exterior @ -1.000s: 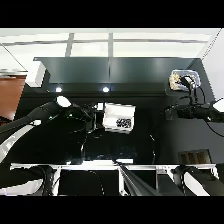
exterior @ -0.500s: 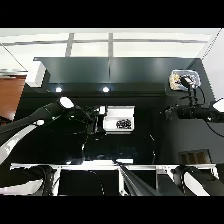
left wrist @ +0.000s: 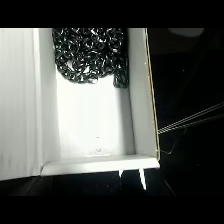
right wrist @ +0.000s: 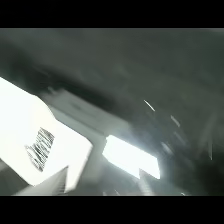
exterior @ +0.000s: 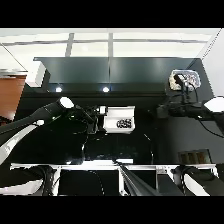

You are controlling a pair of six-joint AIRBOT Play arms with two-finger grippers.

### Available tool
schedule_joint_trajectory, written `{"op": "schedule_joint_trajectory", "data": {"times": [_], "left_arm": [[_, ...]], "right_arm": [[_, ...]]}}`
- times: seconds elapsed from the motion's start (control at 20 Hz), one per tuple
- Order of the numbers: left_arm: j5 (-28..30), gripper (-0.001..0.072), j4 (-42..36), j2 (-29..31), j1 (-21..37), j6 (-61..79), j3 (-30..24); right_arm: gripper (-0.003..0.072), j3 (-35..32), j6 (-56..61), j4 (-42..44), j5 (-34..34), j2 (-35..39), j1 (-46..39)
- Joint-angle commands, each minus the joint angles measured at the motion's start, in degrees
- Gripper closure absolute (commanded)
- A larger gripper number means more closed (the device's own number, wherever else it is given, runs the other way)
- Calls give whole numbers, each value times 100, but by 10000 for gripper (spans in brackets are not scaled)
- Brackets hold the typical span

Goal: Fold the box and place the chain.

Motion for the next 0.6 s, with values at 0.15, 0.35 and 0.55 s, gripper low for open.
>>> {"op": "schedule_joint_trajectory", "data": {"times": [0.15, 0.35, 0.55], "left_arm": [[57, 342, 13, -2, 2, -2, 2], [52, 342, 11, -2, 2, -2, 2], [55, 341, 11, -2, 2, -2, 2]], "right_arm": [[118, 1010, 44, 461, -1438, -1104, 1370], [118, 1290, -503, 396, -621, -1655, 1410], [119, 1303, -2218, -448, 977, -1650, 1436]]}}
